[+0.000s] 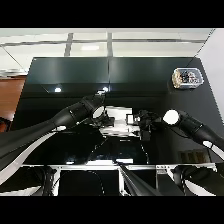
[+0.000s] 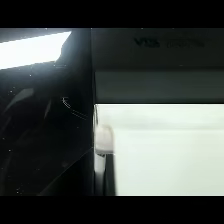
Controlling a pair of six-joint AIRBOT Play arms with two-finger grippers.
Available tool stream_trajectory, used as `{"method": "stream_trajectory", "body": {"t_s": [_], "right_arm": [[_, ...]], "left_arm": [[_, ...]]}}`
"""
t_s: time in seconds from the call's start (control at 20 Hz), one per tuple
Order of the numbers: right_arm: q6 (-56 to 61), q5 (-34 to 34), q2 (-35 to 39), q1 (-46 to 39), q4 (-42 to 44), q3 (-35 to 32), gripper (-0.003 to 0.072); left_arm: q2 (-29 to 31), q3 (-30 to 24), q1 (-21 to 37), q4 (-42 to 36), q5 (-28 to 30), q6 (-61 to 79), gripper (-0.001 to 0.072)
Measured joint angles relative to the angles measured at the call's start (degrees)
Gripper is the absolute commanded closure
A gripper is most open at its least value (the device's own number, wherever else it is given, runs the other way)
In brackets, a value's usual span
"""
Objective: Fold the box and place the chain.
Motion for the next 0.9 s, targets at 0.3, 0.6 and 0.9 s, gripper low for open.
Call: {"method": "stream_trajectory", "body": {"t_s": [0.3,0.6,0.9], "right_arm": [[-0.11,1.53,-0.7,0.0,5.42,0.0,0.0444],[-0.11,0.11,-4.37,-0.02,15.26,0.0,0.0445],[-0.09,-0.31,-5.55,-0.02,18.08,0.0,0.0445]], "left_arm": [[0.0,0.0,-0.07,0.2,-0.02,0.02,0.0687],[0.0,0.0,-0.07,0.37,-0.07,0.04,0.0686],[0.0,0.0,-0.07,0.11,-0.04,0.02,0.0685]]}}
